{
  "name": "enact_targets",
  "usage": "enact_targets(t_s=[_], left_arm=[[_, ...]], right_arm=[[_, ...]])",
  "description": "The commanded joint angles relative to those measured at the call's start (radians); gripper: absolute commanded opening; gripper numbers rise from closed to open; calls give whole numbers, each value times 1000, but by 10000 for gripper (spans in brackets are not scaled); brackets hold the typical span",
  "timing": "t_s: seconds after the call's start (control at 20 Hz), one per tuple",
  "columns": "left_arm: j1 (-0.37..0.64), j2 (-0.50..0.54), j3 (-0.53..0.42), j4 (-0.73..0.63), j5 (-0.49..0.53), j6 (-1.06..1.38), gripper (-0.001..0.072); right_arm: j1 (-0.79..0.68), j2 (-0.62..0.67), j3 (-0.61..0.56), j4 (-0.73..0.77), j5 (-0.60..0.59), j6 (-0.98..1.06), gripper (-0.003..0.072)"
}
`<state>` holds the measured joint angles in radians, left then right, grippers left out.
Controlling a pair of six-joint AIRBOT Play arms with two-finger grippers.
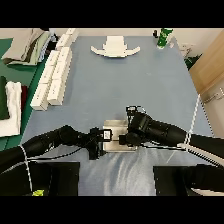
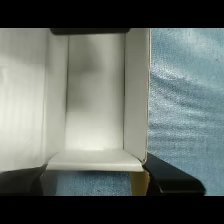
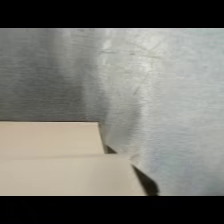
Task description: Fold the box.
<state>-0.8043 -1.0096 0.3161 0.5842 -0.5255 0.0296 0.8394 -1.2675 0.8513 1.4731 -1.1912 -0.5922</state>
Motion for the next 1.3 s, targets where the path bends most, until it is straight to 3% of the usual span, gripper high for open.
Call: enact_targets(t_s=[0.0, 0.35, 0.4, 0.5, 0.55, 0.9, 0.95, 1.1, 1.15, 1.25], left_arm=[[0, 0, 0, 0, 0, 0, 526], [0, 0, 0, 0, 0, 0, 527], [0, 0, 1, 0, 0, 0, 527], [0, 0, 0, 0, 0, 0, 526], [0, 0, 0, 0, 0, 0, 527], [0, 0, 0, 0, 0, 0, 526], [0, 0, 0, 0, 0, 0, 527], [0, 0, 0, 0, 0, 0, 526], [0, 0, 0, 0, 0, 0, 527], [0, 0, 0, 0, 0, 0, 526]], right_arm=[[2, -5, 2, -30, -8, 16, 5], [3, -2, 3, -17, -26, 3, 15], [3, -1, 3, -7, -35, -1, 89], [2, 5, 3, 12, -74, -3, 486], [2, 10, 4, 18, -95, -3, 552], [2, 115, 84, 11, -131, -66, 542], [2, 141, 103, 5, -153, -81, 506], [1, 224, 117, -47, -209, -124, 67], [1, 240, 116, -99, -245, -124, 14], [-47, 244, 106, -188, -309, -153, 5]])
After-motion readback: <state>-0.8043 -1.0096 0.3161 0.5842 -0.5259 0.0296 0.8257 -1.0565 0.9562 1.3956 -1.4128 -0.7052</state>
